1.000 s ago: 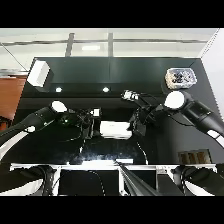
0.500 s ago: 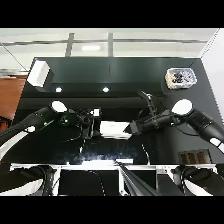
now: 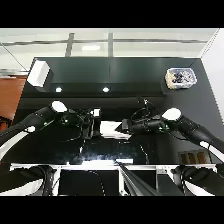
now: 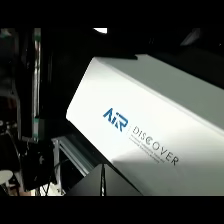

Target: Fold the box and place the chain.

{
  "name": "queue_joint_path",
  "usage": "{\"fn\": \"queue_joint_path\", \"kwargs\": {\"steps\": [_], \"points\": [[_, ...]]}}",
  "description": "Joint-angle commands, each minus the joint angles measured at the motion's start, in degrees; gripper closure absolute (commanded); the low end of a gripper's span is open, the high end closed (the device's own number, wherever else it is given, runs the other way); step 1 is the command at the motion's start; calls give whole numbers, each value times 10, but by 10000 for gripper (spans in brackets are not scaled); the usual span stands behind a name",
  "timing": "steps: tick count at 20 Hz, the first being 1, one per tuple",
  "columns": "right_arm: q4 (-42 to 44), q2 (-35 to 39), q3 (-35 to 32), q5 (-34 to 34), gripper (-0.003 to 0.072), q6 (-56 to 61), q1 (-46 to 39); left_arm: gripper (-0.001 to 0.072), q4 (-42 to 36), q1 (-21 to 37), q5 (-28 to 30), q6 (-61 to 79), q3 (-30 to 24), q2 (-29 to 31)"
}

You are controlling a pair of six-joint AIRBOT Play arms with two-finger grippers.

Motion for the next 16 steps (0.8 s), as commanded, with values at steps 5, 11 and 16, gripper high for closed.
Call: {"fn": "queue_joint_path", "kwargs": {"steps": [5,11,16], "points": [[-21,-10,-2,-27,674,1,5,225,0,0,0,0,0,0],[-68,-25,-3,-40,675,-8,19,225,0,0,0,0,0,0],[-70,-25,-3,-65,675,-8,19,225,0,0,0,0,0,0]]}}
